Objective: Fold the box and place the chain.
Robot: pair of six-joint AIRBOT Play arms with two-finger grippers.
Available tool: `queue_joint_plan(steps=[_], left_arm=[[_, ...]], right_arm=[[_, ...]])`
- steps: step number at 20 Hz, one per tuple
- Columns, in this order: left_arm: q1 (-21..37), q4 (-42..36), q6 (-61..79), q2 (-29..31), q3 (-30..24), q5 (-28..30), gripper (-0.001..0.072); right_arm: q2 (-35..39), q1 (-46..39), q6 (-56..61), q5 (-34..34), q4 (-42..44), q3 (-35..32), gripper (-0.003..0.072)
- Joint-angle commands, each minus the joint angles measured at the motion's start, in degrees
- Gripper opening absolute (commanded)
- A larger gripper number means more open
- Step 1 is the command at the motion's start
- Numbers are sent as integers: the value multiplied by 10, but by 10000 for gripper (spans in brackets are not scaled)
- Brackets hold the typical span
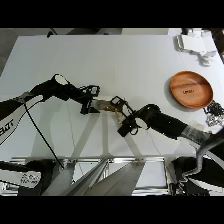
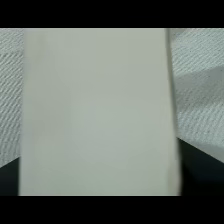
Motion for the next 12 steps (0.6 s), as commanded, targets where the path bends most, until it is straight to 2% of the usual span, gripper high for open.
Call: queue_joint_plan(steps=[1, 5, 6, 8, 12], left_arm=[[0, 0, 0, 0, 0, 0, 433], [0, 0, 0, 0, 0, 0, 433], [0, 0, 0, 0, 0, 0, 433], [0, 0, 0, 0, 0, 0, 433], [0, 0, 0, 0, 0, 0, 433]], right_arm=[[31, 8, 15, -12, -2, 2, 16], [35, 8, 6, -12, -1, 2, 18], [35, 8, 3, -12, -1, 2, 52], [33, 8, -9, -16, 3, 2, 317], [1, 8, -7, -19, 2, 2, 323]])
